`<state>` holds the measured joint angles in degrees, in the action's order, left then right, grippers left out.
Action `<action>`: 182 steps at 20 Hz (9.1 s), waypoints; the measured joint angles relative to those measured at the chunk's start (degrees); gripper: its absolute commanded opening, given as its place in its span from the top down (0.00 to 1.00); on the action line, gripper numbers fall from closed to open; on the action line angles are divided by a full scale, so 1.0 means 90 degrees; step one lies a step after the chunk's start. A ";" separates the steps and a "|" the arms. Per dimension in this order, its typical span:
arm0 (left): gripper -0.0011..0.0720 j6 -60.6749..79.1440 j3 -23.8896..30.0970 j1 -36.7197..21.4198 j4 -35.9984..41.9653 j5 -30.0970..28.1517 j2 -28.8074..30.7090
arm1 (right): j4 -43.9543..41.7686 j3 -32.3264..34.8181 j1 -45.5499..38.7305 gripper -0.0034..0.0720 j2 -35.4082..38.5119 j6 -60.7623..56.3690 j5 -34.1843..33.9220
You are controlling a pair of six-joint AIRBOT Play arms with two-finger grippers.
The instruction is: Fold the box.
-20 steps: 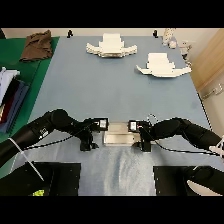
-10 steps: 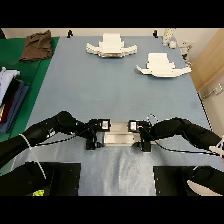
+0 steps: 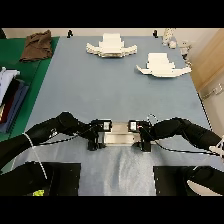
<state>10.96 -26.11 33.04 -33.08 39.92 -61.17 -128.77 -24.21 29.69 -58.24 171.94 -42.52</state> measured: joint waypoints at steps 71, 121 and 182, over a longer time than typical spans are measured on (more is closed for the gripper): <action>0.47 0.0306 0.0367 0.0260 0.0583 -0.0644 -0.0117 | 0.0000 -0.0005 0.0000 0.27 0.0000 -0.0002 -0.0085; 0.47 0.0289 0.0369 0.0260 0.0585 -0.0651 -0.0117 | -0.0401 -0.2412 0.0112 0.95 -0.2062 -0.7405 -0.0646; 0.47 0.0304 0.0369 0.0260 0.0583 -0.0651 -0.0117 | 0.1144 -0.0294 0.0437 0.92 0.1083 -0.1666 -0.0612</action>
<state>13.69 -22.79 35.38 -27.83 34.06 -62.22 -118.48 -26.85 33.63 -48.49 156.94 -48.03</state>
